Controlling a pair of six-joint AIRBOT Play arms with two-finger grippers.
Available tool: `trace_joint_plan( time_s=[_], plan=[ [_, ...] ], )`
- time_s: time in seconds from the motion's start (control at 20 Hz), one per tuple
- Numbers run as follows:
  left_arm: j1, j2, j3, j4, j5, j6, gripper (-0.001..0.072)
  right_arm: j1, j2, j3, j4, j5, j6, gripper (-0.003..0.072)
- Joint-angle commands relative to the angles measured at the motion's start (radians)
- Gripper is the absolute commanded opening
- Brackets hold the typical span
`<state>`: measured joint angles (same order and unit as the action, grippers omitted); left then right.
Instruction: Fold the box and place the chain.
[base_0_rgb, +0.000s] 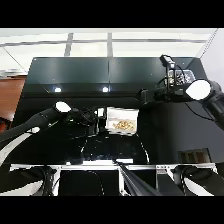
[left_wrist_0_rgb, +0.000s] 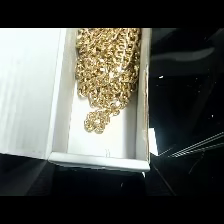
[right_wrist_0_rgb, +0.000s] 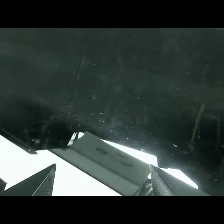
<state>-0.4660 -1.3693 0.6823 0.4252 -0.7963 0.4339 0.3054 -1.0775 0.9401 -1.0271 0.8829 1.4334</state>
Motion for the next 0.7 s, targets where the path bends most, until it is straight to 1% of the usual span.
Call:
trace_joint_plan(
  time_s=[0.0, 0.15, 0.3, 0.45, 0.65],
  plan=[
    [-0.006, -0.004, 0.001, -0.003, -0.001, 0.004, 0.0482, 0.04, -0.036, 0.001, 0.005, -0.012, -0.138, 0.066],
    [-0.006, -0.004, 0.001, -0.003, 0.0, 0.004, 0.0482, 0.085, -0.053, 0.001, 0.005, 0.068, -0.363, 0.066],
    [-0.006, -0.004, 0.001, -0.003, 0.0, 0.005, 0.0482, 0.122, -0.053, 0.0, 0.006, 0.144, -0.536, 0.0659],
    [-0.006, -0.004, 0.001, -0.003, 0.0, 0.005, 0.0482, 0.167, -0.055, -0.008, 0.005, 0.144, -0.656, 0.066],
    [-0.006, -0.004, 0.001, -0.003, 0.0, 0.005, 0.0482, 0.232, -0.061, -0.047, 0.005, 0.145, -0.726, 0.0659]
  ],
)
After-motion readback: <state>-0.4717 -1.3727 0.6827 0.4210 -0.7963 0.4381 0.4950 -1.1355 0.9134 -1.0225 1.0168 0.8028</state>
